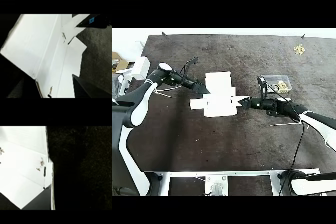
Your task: Fold the box and place the chain.
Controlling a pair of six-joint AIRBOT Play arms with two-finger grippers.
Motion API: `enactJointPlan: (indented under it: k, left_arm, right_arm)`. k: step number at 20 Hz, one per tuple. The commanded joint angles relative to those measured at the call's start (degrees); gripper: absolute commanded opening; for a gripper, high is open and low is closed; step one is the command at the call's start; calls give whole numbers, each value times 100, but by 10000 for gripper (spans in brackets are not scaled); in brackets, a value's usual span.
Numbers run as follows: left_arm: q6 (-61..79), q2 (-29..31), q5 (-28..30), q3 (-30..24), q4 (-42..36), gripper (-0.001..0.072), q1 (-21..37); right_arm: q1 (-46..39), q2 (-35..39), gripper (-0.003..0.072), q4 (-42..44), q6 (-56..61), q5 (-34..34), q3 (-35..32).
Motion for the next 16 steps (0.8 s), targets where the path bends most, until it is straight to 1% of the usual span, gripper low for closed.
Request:
enactJointPlan:
  k: [1,3,5,6,8,9,11,12,13,14,16]
  left_arm:
    - [-48,-107,184,28,-125,626,-28]
    - [-85,-256,87,153,-275,626,-63]
    - [-92,-428,-55,376,-269,621,-122]
    - [-131,-498,-184,468,-260,595,-162]
    - [-131,-549,-203,505,-247,591,-181]
    - [-131,-546,-208,505,-245,542,-181]
    - [-131,-546,-271,505,-243,522,-157]
    - [-133,-546,-304,505,-243,463,-151]
    - [-131,-546,-334,505,-243,460,-153]
    - [-133,-546,-393,505,-238,279,-153]
    - [-131,-546,-487,505,-216,127,-153]
  right_arm:
    - [7,4,4,4,0,2,4]
    - [9,4,4,4,0,0,4]
    - [9,4,4,2,0,2,4]
    - [9,4,4,2,0,2,4]
    - [9,4,5,2,0,0,4]
    - [9,4,5,2,0,0,4]
    - [9,4,5,2,0,2,4]
    - [9,4,5,2,0,0,4]
    - [9,4,5,2,0,0,4]
    - [9,4,5,2,2,-2,4]
    - [9,4,5,2,0,0,4]
